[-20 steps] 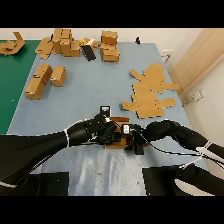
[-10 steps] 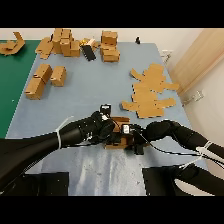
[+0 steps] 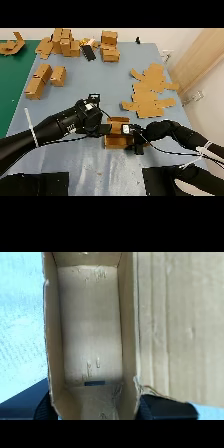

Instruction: Fold the box.

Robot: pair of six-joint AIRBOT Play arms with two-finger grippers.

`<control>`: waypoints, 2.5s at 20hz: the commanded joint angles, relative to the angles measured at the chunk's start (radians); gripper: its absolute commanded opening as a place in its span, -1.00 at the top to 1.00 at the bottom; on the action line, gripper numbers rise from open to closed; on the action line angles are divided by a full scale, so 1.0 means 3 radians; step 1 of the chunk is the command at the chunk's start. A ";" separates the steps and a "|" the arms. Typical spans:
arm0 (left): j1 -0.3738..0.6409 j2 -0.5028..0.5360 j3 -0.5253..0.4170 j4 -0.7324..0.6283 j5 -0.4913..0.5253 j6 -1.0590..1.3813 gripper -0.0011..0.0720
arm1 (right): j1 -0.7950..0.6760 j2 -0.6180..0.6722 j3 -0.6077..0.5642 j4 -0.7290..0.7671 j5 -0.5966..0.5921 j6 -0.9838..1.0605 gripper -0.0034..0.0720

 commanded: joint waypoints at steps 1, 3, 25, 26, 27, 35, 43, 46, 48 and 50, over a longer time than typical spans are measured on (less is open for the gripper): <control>0.0217 0.0064 -0.0029 0.0028 -0.0111 0.0528 0.94 | 0.0003 0.0000 -0.0001 0.0000 0.0000 0.0001 -0.29; 0.0473 0.0224 -0.0196 -0.0150 -0.0079 0.1008 0.94 | 0.0003 0.0001 -0.0001 0.0000 0.0000 0.0001 -0.29; 0.1294 0.0581 -0.1495 -0.2687 0.1157 0.7584 -0.75 | 0.0003 0.0000 -0.0001 -0.0001 0.0000 0.0001 -0.29; 0.1275 0.0540 -0.1513 -0.2734 0.1180 0.7580 -0.94 | 0.0003 0.0000 -0.0001 0.0000 0.0000 0.0001 -0.29; 0.1266 0.0505 -0.1513 -0.2790 0.1170 0.7589 -0.94 | 0.0003 0.0001 -0.0001 0.0000 0.0000 0.0001 -0.29; 0.1128 0.0164 -0.1509 -0.3349 0.1469 0.8105 -0.94 | 0.0003 0.0000 -0.0001 -0.0001 0.0000 0.0001 -0.29; 0.0993 0.0089 -0.1508 -0.3521 0.1522 0.8222 -0.94 | 0.0003 0.0000 -0.0001 -0.0001 0.0000 0.0000 -0.29; 0.0963 0.0023 -0.1508 -0.3552 0.1536 0.8286 -0.94 | 0.0003 0.0001 -0.0001 -0.0001 0.0000 0.0001 -0.29; 0.0963 -0.0011 -0.1508 -0.3637 0.1587 0.8358 -0.94 | 0.0003 0.0000 -0.0001 -0.0001 0.0000 0.0001 -0.29; 0.0954 -0.0014 -0.1508 -0.3788 0.1588 0.8481 -0.94 | 0.0001 0.0000 -0.0001 -0.0001 0.0000 0.0001 -0.29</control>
